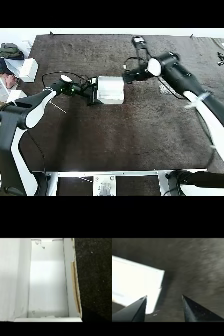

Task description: Fold the box and place the chain.

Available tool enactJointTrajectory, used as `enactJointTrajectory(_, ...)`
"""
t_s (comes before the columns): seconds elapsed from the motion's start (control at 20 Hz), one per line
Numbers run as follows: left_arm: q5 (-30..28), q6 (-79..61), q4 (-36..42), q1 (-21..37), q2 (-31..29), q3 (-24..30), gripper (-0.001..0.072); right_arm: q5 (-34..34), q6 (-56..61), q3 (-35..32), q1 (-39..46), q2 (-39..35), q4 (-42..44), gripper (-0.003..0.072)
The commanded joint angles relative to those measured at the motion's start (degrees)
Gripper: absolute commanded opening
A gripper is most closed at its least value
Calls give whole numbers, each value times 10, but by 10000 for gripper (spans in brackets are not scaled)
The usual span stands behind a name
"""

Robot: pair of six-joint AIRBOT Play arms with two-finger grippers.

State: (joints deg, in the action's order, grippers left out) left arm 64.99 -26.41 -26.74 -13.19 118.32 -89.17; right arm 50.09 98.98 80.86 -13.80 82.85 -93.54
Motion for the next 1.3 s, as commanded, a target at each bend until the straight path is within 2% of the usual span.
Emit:
enactJointTrajectory(0.0, 0, 0, 0, 0, 0, 0, 333, -143, -4, -129, 55, -83, -5, 494)
enactJointTrajectory(0.3, 0, 0, 0, 0, 0, 0, 333, -152, -79, -147, 213, -51, 54, 492)
enactJointTrajectory(0.5, 0, 0, 0, 0, 0, 0, 333, -163, -144, -139, 282, -17, 112, 488)
enactJointTrajectory(0.55, 0, 0, 0, 0, 0, 0, 333, -144, -156, -124, 292, 2, 122, 444)
enactJointTrajectory(0.85, 0, 0, 0, 0, 0, 0, 333, 16, -213, 39, 308, 137, 119, 431)
enactJointTrajectory(0.9, 0, 0, 0, 0, 0, 0, 333, 37, -212, 66, 308, 158, 112, 374)
enactJointTrajectory(1.05, 0, 0, 0, 0, 0, 0, 333, 73, -212, 116, 308, 201, 101, 375)
enactJointTrajectory(1.25, 0, 0, 0, 0, 0, 0, 333, 78, -212, 123, 312, 209, 78, 375)
